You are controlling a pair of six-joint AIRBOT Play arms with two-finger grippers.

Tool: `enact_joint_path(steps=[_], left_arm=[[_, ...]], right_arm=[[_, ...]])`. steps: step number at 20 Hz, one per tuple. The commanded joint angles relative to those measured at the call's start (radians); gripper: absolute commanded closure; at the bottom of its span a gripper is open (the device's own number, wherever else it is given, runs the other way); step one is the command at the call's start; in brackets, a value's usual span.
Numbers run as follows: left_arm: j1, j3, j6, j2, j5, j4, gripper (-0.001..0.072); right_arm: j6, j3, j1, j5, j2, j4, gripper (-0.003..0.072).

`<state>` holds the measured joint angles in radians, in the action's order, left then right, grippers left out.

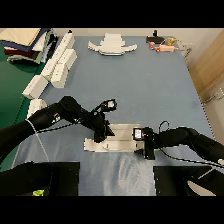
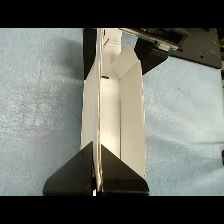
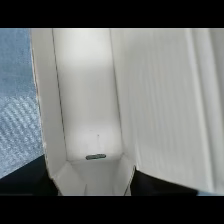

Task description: Fold the box.

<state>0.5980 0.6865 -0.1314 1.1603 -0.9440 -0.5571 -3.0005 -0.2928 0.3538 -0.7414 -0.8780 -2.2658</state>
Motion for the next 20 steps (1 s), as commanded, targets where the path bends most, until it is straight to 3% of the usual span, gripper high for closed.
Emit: enact_joint_path(steps=[1, 6, 7, 8, 9, 13, 19, 20], left_arm=[[0.001, 0.0, 0.0, 0.0, -0.003, 0.0, 0.0696], [0.001, 0.0, -0.001, 0.0, -0.019, 0.0, 0.0691], [0.001, 0.0, 0.0, -0.001, -0.016, 0.0, 0.0502], [0.0, 0.0, -0.011, -0.001, -0.014, 0.001, 0.0218], [0.0, 0.0, -0.043, -0.001, -0.008, 0.0, 0.0172], [-0.002, 0.006, -0.163, -0.014, -0.038, -0.031, 0.017], [-0.001, 0.018, -0.657, -0.151, -0.144, -0.402, 0.0174], [-0.001, 0.018, -0.751, -0.172, -0.167, -0.43, 0.0245]], right_arm=[[0.0, 0.001, 0.001, 0.0, 0.0, 0.003, 0.0225], [0.0, 0.001, 0.001, 0.0, 0.0, 0.003, 0.0225], [0.0, 0.001, 0.001, -0.001, 0.0, 0.003, 0.0225], [0.0, 0.001, 0.001, -0.001, 0.0, 0.003, 0.0225], [0.0, 0.001, 0.001, 0.0, 0.0, 0.003, 0.0225], [0.0, 0.001, 0.001, 0.0, 0.0, 0.003, 0.0225], [0.0, 0.001, 0.001, -0.001, 0.0, 0.003, 0.0225], [0.0, 0.001, 0.001, 0.0, 0.0, 0.003, 0.0225]])
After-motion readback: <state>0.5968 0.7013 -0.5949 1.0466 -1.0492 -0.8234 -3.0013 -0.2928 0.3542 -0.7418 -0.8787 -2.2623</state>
